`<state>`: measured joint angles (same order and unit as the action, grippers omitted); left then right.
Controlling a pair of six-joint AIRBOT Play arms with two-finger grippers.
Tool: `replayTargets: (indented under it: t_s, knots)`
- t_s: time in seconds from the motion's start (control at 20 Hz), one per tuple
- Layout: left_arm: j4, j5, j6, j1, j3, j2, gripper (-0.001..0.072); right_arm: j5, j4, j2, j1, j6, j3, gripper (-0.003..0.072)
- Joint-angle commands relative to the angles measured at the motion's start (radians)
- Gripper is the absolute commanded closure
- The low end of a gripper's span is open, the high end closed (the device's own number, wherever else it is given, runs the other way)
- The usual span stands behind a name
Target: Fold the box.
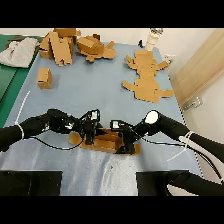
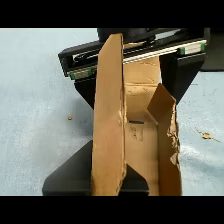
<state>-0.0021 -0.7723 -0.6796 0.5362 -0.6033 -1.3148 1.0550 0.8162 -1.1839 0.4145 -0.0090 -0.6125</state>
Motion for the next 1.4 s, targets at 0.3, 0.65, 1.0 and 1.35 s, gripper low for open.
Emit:
replayTargets:
  t_s: [0.3,0.65,1.0,1.35]
  knots:
    - [-0.003,-0.008,0.0,0.0,0.0,0.002,0.0694,-0.051,0.088,0.001,0.001,0.001,-0.051,-0.0017]
    - [-0.003,-0.014,0.0,0.0,0.0,0.002,0.0694,-0.042,0.083,0.001,0.001,0.002,-0.05,-0.0018]
    - [-0.038,-0.013,-0.005,0.0,-0.002,0.002,0.0694,-0.091,0.077,0.001,0.003,0.035,-0.05,-0.0005]
    - [-0.043,-0.012,-0.005,0.0,-0.008,0.002,0.0695,-0.103,0.087,0.001,0.003,0.035,-0.05,-0.0005]
